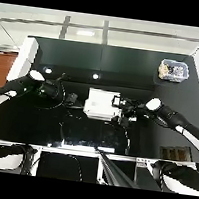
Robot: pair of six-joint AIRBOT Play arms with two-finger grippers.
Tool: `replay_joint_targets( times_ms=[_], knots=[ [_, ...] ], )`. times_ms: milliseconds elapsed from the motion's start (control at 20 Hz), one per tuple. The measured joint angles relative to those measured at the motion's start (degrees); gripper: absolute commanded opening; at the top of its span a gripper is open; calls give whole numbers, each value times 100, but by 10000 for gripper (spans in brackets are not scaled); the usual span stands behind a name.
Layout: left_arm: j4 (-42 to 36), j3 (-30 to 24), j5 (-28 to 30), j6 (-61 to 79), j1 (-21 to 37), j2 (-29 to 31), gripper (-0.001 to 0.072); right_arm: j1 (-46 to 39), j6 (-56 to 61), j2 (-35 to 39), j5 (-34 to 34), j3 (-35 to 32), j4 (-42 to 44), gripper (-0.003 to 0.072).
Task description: Fold the box and place the chain.
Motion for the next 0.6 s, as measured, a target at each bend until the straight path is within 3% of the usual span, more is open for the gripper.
replay_joint_targets(
  times_ms=[250, 350, 600],
  knots=[
    [-46, 219, -162, -13, -101, 0, 578, 0, 0, 0, 2, 0, 0, 128],
    [-24, 273, -146, -127, -219, -2, 486, 0, 0, 0, 2, 0, 2, 128],
    [348, 570, 149, -765, -726, -2, 485, 0, 2, 0, 0, 0, 0, 128]
  ],
)
